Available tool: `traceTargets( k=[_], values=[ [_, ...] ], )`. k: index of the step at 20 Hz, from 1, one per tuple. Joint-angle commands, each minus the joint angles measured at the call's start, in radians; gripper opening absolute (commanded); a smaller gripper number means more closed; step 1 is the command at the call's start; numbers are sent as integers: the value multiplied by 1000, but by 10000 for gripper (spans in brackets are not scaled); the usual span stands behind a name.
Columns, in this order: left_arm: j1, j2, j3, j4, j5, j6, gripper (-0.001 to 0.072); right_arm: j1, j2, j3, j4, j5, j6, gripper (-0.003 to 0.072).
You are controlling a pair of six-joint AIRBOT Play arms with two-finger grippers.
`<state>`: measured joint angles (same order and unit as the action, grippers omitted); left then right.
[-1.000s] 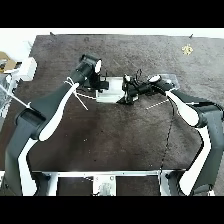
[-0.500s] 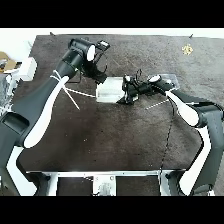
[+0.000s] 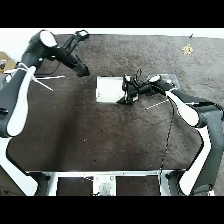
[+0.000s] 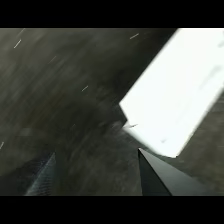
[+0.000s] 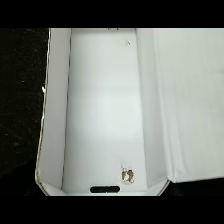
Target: Fold the box and place the chain.
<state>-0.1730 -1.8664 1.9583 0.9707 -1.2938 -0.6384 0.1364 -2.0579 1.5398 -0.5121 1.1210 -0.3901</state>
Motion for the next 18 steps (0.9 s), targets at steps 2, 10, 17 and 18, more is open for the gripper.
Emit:
traceTargets(
  k=[2,10,17,18],
  values=[
    [149,-15,-173,-464,-3,455,556,0,0,0,0,0,0,244],
    [165,-240,-195,-555,-108,774,720,0,0,0,0,0,0,244],
    [120,-280,-204,-548,-116,1041,720,0,0,0,0,0,0,244],
    [108,-284,-204,-543,-102,1041,720,0,0,0,0,0,0,244]
  ],
)
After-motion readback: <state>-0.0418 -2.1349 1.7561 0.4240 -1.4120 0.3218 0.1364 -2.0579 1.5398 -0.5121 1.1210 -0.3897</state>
